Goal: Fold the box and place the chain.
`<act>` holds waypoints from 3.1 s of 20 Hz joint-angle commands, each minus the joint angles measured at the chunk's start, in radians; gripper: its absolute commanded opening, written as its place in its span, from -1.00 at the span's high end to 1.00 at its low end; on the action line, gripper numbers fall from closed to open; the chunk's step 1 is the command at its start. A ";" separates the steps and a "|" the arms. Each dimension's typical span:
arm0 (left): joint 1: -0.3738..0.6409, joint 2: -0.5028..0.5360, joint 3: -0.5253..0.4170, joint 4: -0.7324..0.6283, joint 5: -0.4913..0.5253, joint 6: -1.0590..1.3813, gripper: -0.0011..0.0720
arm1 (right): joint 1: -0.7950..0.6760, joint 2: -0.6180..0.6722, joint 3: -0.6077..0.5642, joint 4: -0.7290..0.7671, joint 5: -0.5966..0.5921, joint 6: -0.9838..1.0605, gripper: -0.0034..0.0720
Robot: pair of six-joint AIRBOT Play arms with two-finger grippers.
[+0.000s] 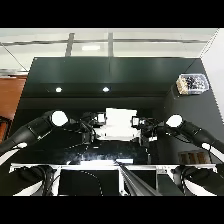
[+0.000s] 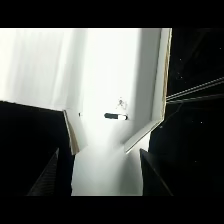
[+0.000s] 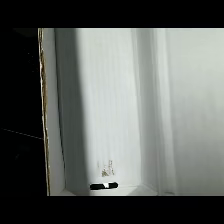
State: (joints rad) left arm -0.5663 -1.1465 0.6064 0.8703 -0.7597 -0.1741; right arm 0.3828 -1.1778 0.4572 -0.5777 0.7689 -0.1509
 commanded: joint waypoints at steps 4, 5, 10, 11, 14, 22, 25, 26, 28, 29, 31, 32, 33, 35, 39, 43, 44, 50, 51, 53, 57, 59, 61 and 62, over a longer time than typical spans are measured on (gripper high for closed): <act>-0.008 -0.016 0.000 -0.072 0.025 0.013 -0.21 | 0.000 0.000 0.001 0.001 0.000 0.000 0.38; -0.008 -0.016 0.000 -0.074 0.020 0.013 0.09 | 0.000 0.000 0.001 0.001 0.000 0.000 0.38; -0.007 -0.016 0.000 -0.184 -0.016 0.013 0.25 | 0.000 0.000 0.001 0.001 0.000 0.000 0.38; -0.007 -0.016 0.000 -0.184 -0.015 0.013 0.25 | 0.000 0.000 0.001 0.001 0.000 0.000 0.38; -0.008 -0.018 0.000 -0.187 -0.017 0.013 0.25 | 0.000 0.000 0.001 0.001 0.000 0.000 0.38; -0.066 -0.095 0.000 -0.298 0.062 0.014 0.25 | 0.000 0.000 0.001 0.001 0.000 0.000 0.38; -0.065 -0.087 0.000 -0.290 0.072 0.014 0.21 | 0.000 0.000 0.001 0.001 0.001 0.000 0.38; -0.066 -0.087 0.000 -0.291 0.072 0.014 -0.11 | 0.000 0.000 0.001 0.001 0.000 0.000 0.38; -0.066 -0.087 0.000 -0.291 0.065 0.013 -0.43 | 0.000 0.000 0.001 0.001 0.000 0.000 0.38; -0.066 -0.087 0.000 -0.291 0.059 0.013 -0.21 | 0.000 0.000 0.001 0.001 0.000 0.000 0.38; -0.066 -0.087 0.000 -0.291 0.043 0.010 0.12 | 0.000 0.000 0.001 0.001 0.000 0.000 0.38; -0.065 -0.085 0.000 -0.289 0.032 0.010 0.12 | 0.000 0.000 0.001 0.001 0.000 0.000 0.38; -0.063 -0.078 0.001 -0.272 0.029 0.008 0.20 | 0.000 0.000 0.001 0.001 0.000 0.000 0.38; -0.051 -0.044 0.003 -0.202 0.027 -0.048 0.82 | 0.000 0.000 0.001 0.001 0.000 0.000 0.38; 0.054 0.092 0.005 -0.017 -0.072 -0.304 0.90 | 0.000 0.000 0.001 0.001 0.001 0.000 0.38; 0.219 0.197 0.004 0.141 -0.209 -0.714 0.90 | 0.000 0.000 0.001 0.001 0.001 0.000 0.38; 0.258 0.203 0.004 0.203 -0.241 -0.804 0.90 | 0.000 0.000 0.001 0.001 0.001 0.000 0.38; 0.444 0.134 -0.090 0.211 -0.252 -1.374 0.90 | 0.000 0.000 0.001 0.001 0.001 0.000 0.38; 0.449 0.107 -0.104 0.177 -0.259 -1.374 0.90 | 0.000 0.000 0.001 0.001 0.001 0.000 0.38; 0.447 0.043 -0.120 0.111 -0.254 -1.353 0.90 | 0.000 0.000 0.001 0.001 0.001 0.000 0.38; 0.443 -0.093 -0.125 -0.212 -0.254 -1.123 0.90 | 0.000 0.000 0.001 0.001 0.001 0.000 0.38; 0.443 -0.145 -0.125 -0.333 -0.263 -1.028 0.90 | 0.000 0.000 0.001 0.001 0.001 0.000 0.38; 0.442 -0.177 -0.124 -0.394 -0.295 -0.942 0.90 | 0.000 0.000 0.001 0.001 0.001 0.000 0.38; 0.430 -0.182 -0.124 -0.408 -0.307 -0.888 0.90 | 0.000 0.000 0.001 0.001 0.001 0.000 0.38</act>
State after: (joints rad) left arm -0.1280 -1.2816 0.4843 0.6010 -1.0321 -1.2156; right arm 0.3828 -1.1778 0.4572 -0.5770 0.7692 -0.1513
